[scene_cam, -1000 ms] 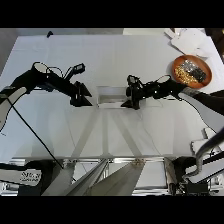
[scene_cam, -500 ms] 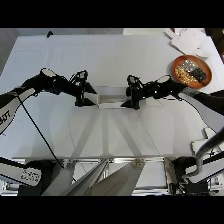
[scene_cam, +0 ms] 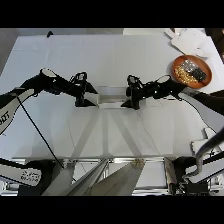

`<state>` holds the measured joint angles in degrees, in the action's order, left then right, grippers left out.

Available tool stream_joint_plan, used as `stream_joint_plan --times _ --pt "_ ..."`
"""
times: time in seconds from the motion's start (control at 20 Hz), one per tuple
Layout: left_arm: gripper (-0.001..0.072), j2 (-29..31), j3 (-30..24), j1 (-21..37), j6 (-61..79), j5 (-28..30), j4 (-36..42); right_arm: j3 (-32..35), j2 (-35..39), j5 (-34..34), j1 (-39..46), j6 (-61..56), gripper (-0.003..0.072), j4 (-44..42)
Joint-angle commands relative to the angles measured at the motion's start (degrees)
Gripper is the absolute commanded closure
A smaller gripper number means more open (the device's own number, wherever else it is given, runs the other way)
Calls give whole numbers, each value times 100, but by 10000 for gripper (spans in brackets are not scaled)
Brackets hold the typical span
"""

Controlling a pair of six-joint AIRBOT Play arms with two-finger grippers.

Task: Fold the box and place the chain.

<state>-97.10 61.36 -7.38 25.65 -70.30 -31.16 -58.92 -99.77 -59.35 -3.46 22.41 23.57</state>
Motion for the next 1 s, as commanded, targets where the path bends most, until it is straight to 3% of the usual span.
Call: stream_joint_plan --times 0.0,0.3,0.55,0.95 --pt "8 334 -289 4 260 439 205 -2 0 0 -2 0 240 -2" --pt "8 437 -737 -48 -35 621 269 -2 0 0 -2 -2 240 -2" --pt "8 437 -737 -61 -28 638 885 -2 0 0 -2 0 240 -2" --pt "9 188 -737 -315 -13 800 737 -2 0 -2 -2 0 240 -2"
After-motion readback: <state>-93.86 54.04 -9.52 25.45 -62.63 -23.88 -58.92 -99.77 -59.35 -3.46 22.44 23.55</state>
